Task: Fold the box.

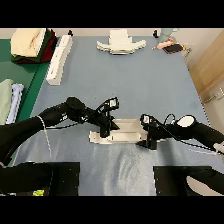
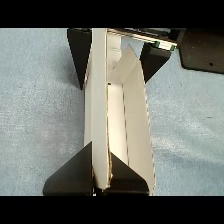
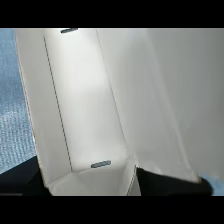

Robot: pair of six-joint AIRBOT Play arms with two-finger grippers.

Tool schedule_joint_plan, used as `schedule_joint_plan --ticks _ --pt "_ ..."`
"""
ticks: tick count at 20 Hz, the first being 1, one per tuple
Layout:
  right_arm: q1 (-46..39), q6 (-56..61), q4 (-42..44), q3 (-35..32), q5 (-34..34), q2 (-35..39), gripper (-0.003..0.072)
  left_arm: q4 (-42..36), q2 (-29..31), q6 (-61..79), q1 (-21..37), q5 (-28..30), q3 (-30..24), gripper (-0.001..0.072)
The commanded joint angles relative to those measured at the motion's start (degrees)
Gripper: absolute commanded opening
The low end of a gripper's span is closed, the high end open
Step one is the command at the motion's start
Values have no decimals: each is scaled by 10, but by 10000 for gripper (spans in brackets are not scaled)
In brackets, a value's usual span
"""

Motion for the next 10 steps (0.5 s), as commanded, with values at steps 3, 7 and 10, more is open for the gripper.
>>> schedule_joint_plan --ticks 3,7,10 --pt "0 -9 -9 0 -5 -6 640 0 0 0 0 0 0 15" --pt "0 -9 -27 0 -7 -6 620 0 0 0 0 0 0 15" --pt "0 -9 -31 0 -7 -6 620 0 0 0 0 0 0 15"
